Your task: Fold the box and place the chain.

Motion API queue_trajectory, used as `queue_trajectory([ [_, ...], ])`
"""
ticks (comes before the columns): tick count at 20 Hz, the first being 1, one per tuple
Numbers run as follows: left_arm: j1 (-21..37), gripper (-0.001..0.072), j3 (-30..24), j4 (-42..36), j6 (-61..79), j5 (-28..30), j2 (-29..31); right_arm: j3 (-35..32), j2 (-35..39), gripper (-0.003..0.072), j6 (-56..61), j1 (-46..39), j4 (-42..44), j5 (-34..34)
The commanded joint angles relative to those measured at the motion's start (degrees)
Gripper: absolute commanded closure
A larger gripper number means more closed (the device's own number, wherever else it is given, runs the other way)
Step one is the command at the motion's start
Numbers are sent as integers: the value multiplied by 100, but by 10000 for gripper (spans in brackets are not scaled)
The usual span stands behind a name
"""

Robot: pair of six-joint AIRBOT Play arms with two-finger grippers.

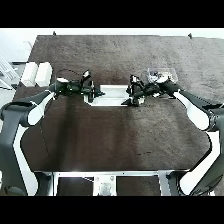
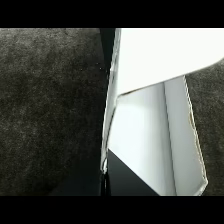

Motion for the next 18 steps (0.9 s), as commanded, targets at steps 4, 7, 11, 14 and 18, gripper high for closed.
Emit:
queue_trajectory([
  [4, 0, 688, 2, 2, -2, -2, 0, 7, -109, 43, -271, 7, 201, -11],
  [7, 0, 688, 0, 2, -2, -2, 0, 7, -140, 42, -271, 7, 203, -13],
  [11, 0, 688, 2, 2, -2, -4, -2, 7, -160, 42, -286, 4, 208, -17],
  [14, 0, 688, 2, 2, -2, -4, 0, 7, -181, 42, -306, -7, 328, -15],
  [18, 0, 688, 0, 2, -4, -7, 0, 7, -192, 35, -319, -9, 332, 50],
])
